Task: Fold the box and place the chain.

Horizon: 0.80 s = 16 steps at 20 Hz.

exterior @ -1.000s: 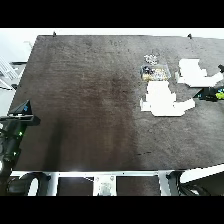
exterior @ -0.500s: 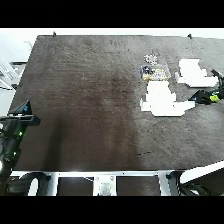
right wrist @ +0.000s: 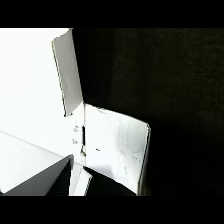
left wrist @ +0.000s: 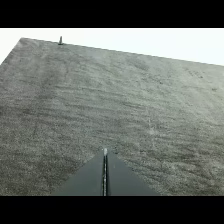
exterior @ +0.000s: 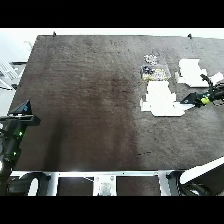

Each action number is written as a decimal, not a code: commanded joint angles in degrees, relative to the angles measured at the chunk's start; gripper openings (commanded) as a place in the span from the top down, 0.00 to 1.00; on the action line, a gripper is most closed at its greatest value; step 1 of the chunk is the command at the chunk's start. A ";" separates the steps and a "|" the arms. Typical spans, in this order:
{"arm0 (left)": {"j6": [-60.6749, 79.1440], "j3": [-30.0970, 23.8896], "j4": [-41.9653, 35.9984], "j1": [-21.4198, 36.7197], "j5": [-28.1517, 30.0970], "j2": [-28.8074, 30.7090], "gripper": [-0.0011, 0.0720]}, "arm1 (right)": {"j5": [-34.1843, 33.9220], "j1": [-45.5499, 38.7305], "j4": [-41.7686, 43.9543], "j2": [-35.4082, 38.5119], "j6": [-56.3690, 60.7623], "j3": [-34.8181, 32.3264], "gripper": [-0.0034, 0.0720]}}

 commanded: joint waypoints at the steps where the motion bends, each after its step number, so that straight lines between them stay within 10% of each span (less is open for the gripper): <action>1: 0.00 -0.02 0.02 0.02 0.02 0.02 0.96 | 2.05 0.26 0.74 -0.83 -0.44 -0.02 0.29; 4: 0.00 -0.02 0.02 0.02 0.00 0.02 0.96 | 2.67 0.26 2.93 -1.29 -1.22 -0.02 0.48; 7: 0.00 -0.02 0.02 0.02 0.00 0.02 0.96 | 5.03 -0.04 7.28 -1.25 -6.12 -0.57 0.94; 16: 0.00 -0.02 0.02 0.02 0.00 0.02 0.96 | -0.70 3.89 22.18 9.99 -4.48 -21.03 0.95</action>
